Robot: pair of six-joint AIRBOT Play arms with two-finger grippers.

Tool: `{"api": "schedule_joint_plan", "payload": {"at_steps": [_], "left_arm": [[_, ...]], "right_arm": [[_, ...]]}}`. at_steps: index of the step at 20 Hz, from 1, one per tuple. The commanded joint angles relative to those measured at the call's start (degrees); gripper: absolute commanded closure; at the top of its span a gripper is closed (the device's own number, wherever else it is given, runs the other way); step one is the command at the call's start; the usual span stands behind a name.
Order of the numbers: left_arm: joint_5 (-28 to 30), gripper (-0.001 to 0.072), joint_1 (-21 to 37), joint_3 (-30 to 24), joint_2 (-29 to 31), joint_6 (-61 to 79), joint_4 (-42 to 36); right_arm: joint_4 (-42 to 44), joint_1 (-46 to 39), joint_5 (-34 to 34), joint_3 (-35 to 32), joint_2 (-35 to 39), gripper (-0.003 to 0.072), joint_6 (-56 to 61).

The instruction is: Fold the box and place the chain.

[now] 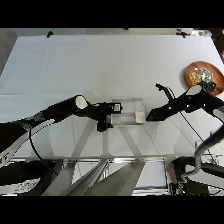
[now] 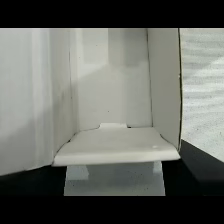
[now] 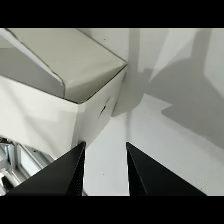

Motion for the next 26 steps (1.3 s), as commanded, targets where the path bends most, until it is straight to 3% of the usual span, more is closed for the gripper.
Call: {"api": "schedule_joint_plan", "payload": {"at_steps": [1,10,18,22,26], "left_arm": [[0.0,0.0274,0.0,0.0,0.0,0.0,0.0],[0.0,0.0274,0.0,0.0,0.0,0.0,0.0],[0.0,0.0274,0.0,0.0,0.0,0.0,0.0],[0.0,0.0274,0.0,0.0,0.0,0.0,0.0],[0.0,0.0274,0.0,0.0,0.0,0.0,0.0]], "right_arm": [[0.9,0.0,1.0,0.2,0.6,0.0395,-0.3],[9.0,-0.4,-0.2,0.8,0.8,0.0396,-2.3],[9.1,3.0,-2.9,0.8,0.8,0.0397,-1.9],[6.2,4.7,-7.0,1.1,1.1,0.0414,3.3],[0.2,4.7,-9.2,1.2,6.7,0.0425,8.1]]}}
